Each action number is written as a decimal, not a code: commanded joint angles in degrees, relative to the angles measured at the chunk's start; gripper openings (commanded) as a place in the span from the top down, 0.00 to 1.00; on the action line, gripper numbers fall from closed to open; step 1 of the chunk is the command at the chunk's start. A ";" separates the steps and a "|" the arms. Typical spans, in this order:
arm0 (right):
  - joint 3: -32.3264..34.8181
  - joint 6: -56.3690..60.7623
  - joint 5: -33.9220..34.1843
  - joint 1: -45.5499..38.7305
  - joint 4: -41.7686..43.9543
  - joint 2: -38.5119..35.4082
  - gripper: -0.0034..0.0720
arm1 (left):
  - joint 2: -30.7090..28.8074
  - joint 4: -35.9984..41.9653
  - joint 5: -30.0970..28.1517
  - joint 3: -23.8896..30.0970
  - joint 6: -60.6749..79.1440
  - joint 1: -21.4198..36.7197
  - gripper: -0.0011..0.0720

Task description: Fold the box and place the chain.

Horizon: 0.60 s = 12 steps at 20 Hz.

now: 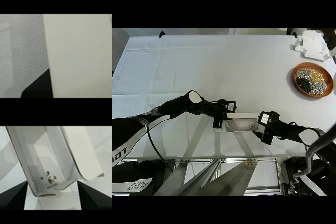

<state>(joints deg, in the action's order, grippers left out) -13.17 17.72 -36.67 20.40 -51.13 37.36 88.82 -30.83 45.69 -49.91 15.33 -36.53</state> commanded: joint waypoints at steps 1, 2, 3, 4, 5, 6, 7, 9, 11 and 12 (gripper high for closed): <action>-0.52 -0.31 -1.75 -2.67 0.70 0.46 0.04 | 0.02 -0.02 -0.02 0.02 0.04 0.00 0.97; -0.52 -1.44 -2.27 -2.67 1.90 0.66 0.04 | 0.02 -0.04 -0.02 0.02 0.04 0.00 0.97; -0.52 -4.02 -2.84 -2.67 3.39 1.01 0.04 | 0.02 -0.04 -0.02 0.02 0.04 0.02 0.97; -0.52 -6.60 -2.93 -2.67 4.76 1.46 0.04 | 0.02 -0.04 -0.02 0.02 0.04 0.02 0.97; -0.52 -8.39 -2.80 -2.67 5.90 2.01 0.04 | 0.02 -0.02 -0.02 0.02 0.04 0.00 0.97; -0.52 -9.49 -2.80 -2.67 6.69 2.62 0.04 | 0.02 -0.02 -0.02 0.02 0.04 0.00 0.97; -0.52 -9.99 -2.78 -2.67 7.28 3.30 0.04 | 0.02 -0.04 -0.02 0.02 0.04 0.02 0.97; -0.52 -11.06 -2.80 -2.69 8.59 4.57 0.04 | 0.02 -0.04 -0.02 0.02 0.04 0.00 0.97; -0.52 -13.11 -2.86 -2.69 9.77 6.05 0.04 | 0.02 -0.04 -0.02 0.02 0.04 0.00 0.97; -0.52 -13.40 -2.84 -2.69 10.03 6.49 0.04 | 0.02 -0.02 -0.02 0.02 0.04 0.02 0.97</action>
